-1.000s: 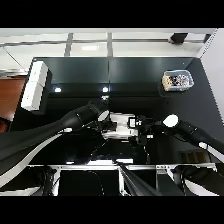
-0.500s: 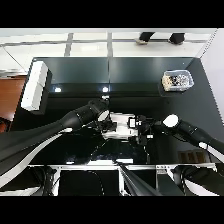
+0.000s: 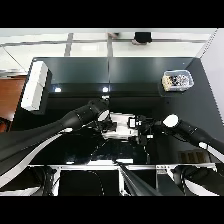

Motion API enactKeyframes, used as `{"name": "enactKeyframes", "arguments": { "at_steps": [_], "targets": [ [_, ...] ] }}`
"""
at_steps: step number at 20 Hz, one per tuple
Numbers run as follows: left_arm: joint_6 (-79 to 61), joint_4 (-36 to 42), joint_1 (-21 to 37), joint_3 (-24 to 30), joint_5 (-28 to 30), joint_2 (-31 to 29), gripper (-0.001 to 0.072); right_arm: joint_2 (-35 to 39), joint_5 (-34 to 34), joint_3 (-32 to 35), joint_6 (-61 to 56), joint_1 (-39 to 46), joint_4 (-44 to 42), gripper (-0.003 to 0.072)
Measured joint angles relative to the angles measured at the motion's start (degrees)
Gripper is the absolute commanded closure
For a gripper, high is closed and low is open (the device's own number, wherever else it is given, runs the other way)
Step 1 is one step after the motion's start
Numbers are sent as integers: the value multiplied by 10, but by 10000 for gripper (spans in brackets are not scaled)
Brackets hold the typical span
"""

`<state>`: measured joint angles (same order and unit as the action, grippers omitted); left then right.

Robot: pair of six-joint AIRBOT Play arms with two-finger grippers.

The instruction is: Fold the box and place the chain.

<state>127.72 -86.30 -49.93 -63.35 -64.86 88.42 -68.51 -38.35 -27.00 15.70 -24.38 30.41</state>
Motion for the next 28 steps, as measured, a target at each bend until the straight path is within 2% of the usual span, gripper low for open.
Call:
{"name": "enactKeyframes", "arguments": {
  "at_steps": [1, 2, 3, 4, 9, 13, 19, 20, 21, 28],
  "targets": [
    [0, 0, 0, 0, 0, 0, 683, 0, 0, 0, 0, 0, 0, 560],
    [0, 0, 0, 0, 0, 0, 683, 0, 0, 0, 0, 0, 0, 506],
    [0, 0, 0, 0, -1, 0, 683, 0, -1, 0, 0, 0, -1, 135],
    [0, 0, 0, 0, -1, 0, 684, 0, -2, 0, -1, 0, 0, 31],
    [0, 1, 0, 0, -2, 0, 684, 34, -5, 0, -35, 0, 20, 31],
    [-1, 2, 0, 0, -2, 1, 683, 81, -25, -1, -87, 0, 88, 32],
    [-1, 3, 0, 0, -3, 1, 684, 98, -46, -1, -120, 0, 151, 41],
    [0, 3, 0, 0, -3, 1, 683, 99, -47, -1, -121, 0, 156, 261],
    [0, 4, 0, 0, -3, 1, 684, 99, -47, -1, -123, 0, 157, 392],
    [0, 3, 0, 0, -3, 1, 683, 99, -54, -1, -127, 0, 111, 391]
  ]
}}
